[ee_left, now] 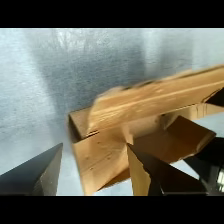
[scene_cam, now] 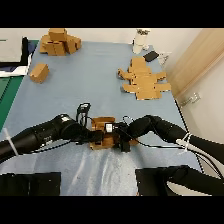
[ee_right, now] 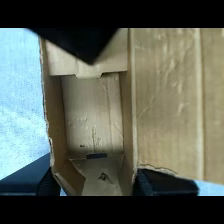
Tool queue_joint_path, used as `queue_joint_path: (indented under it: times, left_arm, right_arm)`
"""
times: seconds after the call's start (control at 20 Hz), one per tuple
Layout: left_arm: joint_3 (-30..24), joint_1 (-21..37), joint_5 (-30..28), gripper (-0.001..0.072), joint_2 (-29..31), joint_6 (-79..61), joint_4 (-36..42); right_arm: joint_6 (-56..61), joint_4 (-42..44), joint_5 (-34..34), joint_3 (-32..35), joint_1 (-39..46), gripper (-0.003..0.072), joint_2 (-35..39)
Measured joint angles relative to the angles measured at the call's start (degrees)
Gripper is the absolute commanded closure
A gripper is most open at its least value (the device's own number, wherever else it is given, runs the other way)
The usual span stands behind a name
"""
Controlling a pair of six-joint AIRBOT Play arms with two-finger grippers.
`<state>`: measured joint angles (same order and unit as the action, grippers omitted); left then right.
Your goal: Fold the box.
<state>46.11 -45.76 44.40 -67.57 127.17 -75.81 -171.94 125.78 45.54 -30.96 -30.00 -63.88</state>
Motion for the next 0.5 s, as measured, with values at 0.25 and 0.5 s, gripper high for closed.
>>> queue_joint_path:
  times: [0.25, 0.5]
  left_arm:
    - [3.37, -1.95, 3.93, 0.0124, -3.76, 4.39, -4.42]
    - [4.11, -2.40, 5.16, 0.0363, -4.96, 6.49, -6.10]
  right_arm:
    - [0.00, 0.00, 0.00, 0.00, 0.00, 0.0167, 0.02]
    - [0.02, 0.00, 0.00, 0.00, 0.00, 0.0168, 0.02]
